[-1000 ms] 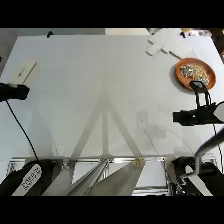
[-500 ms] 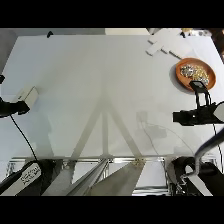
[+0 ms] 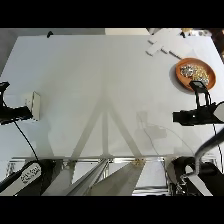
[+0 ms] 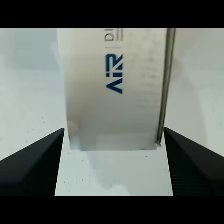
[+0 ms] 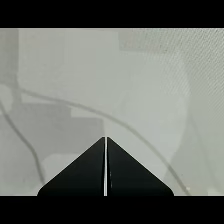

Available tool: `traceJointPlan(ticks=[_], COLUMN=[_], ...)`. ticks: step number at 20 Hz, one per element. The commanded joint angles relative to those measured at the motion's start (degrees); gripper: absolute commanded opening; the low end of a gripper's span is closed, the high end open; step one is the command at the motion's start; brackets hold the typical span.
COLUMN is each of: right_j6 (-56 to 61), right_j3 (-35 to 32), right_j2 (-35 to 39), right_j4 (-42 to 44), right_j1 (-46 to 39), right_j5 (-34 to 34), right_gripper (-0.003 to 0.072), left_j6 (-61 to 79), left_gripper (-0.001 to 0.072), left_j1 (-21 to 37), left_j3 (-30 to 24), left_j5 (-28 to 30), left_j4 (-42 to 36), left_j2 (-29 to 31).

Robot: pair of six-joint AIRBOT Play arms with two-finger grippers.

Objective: Fold the box and place the chain.

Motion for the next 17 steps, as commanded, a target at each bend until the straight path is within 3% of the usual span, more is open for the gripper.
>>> traceJointPlan(ticks=[1,6,10,17], right_j6=[0.0,0.02,0.02,0.02], right_j3=[0.07,0.07,0.07,0.07], right_j2=[0.0,0.0,0.02,0.0], right_j4=[0.02,0.0,0.02,0.02], right_j1=[-0.02,-0.02,-0.02,-0.02], right_j5=[0.02,0.02,0.02,0.02], right_gripper=[0.0018,0.0018,0.0018,0.0018], left_j6=[-3.13,-3.1,-3.06,-3.13], left_gripper=[0.0692,0.0688,0.0688,0.0688], left_j1=[-0.02,-0.96,-7.69,-20.9], left_j3=[0.0,0.0,0.0,0.0], left_j5=[-0.74,0.55,-1.97,-8.87], left_j4=[2.36,-3.34,-4.09,-4.2], left_j2=[2.34,14.1,21.94,22.75])
